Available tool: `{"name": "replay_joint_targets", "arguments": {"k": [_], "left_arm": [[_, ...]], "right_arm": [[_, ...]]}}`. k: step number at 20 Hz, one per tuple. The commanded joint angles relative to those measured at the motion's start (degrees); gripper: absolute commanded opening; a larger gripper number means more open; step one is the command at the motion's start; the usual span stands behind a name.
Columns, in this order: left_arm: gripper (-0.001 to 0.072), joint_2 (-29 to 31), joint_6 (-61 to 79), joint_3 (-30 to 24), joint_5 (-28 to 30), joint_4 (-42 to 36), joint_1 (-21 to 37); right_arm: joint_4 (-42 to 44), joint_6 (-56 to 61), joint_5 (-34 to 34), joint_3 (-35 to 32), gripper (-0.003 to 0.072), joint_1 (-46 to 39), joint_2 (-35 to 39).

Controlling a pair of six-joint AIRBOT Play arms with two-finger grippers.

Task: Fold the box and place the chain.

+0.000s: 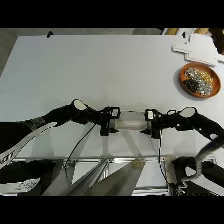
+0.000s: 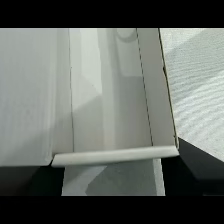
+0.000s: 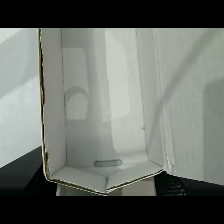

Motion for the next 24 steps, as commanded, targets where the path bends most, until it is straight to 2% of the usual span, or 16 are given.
{"name": "replay_joint_targets", "arguments": {"k": [1,5,6,7,8,12,15,17,19,21,22,24], "left_arm": [[0.0170,-0.02,0.04,0.02,-0.02,0.02,-0.04],[0.0170,-0.02,0.04,0.02,-0.02,0.02,-0.04],[0.0170,-0.02,0.04,0.02,-0.02,0.00,-0.04],[0.0170,-0.02,0.04,0.02,-0.02,0.02,-0.04],[0.0170,-0.02,0.04,0.02,-0.02,0.02,-0.04],[0.0170,-0.02,0.04,0.02,0.00,0.02,-0.04],[0.0170,-0.02,0.04,0.02,-0.02,0.02,-0.04],[0.0170,-0.02,0.04,0.02,-0.02,0.02,-0.04],[0.0170,-0.02,0.04,0.02,0.00,0.00,-0.04],[0.0170,-0.02,0.04,0.02,0.00,0.02,-0.04],[0.0170,-0.02,0.04,0.02,-0.02,0.02,-0.04],[0.0170,-0.02,0.04,0.02,0.00,0.02,-0.04]], "right_arm": [[0.55,-0.13,0.76,0.00,0.0319,0.02,0.00],[1.18,1.64,2.82,0.00,0.0328,0.02,0.00],[1.18,1.62,2.73,0.00,0.0482,0.00,0.00],[1.16,1.66,2.32,0.00,0.0687,0.00,0.02],[1.14,1.86,2.01,0.02,0.0702,0.00,0.24],[-4.50,7.04,2.27,0.02,0.0701,0.00,5.07],[-15.54,16.13,2.56,0.02,0.0691,0.00,11.41],[-22.12,20.72,5.40,0.02,0.0684,0.00,16.70],[-22.86,26.10,7.17,0.02,0.0631,0.02,22.08],[-20.57,31.93,7.69,0.02,0.0630,0.02,26.69],[-19.91,33.55,8.41,0.02,0.0591,0.02,28.87],[-19.12,35.21,11.02,0.02,0.0442,0.02,33.29]]}}
